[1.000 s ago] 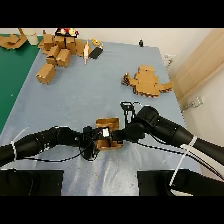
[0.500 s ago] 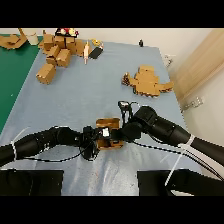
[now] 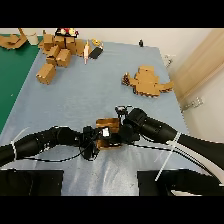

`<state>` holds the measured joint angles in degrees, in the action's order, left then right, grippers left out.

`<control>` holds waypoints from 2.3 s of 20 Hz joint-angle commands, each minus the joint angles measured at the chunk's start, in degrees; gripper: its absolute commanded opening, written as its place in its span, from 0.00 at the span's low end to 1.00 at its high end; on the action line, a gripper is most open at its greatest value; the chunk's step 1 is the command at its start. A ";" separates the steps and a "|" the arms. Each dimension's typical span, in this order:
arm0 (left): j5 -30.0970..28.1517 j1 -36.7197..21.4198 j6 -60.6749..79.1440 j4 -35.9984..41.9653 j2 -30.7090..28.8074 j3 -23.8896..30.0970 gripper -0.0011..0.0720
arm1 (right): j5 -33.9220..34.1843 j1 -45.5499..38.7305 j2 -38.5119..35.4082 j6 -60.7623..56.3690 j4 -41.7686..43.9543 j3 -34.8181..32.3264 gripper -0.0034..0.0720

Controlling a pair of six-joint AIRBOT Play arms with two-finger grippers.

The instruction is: Fold the box.

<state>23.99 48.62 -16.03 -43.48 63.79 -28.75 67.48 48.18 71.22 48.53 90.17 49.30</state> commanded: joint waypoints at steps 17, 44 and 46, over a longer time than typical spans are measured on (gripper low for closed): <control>0.00 -0.02 0.07 0.00 0.04 0.00 0.75 | -0.55 2.80 2.60 -0.70 1.81 0.04 0.55; 0.00 -0.02 0.07 0.00 0.04 0.00 0.75 | 8.70 -16.28 -13.51 5.25 -4.42 3.72 0.05; 0.00 -0.02 0.07 0.00 0.04 0.00 0.75 | -1.68 -27.76 -9.99 21.59 10.27 2.25 0.05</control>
<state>24.01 48.62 -15.94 -43.46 63.79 -28.75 75.42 32.34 59.24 53.67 88.16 52.97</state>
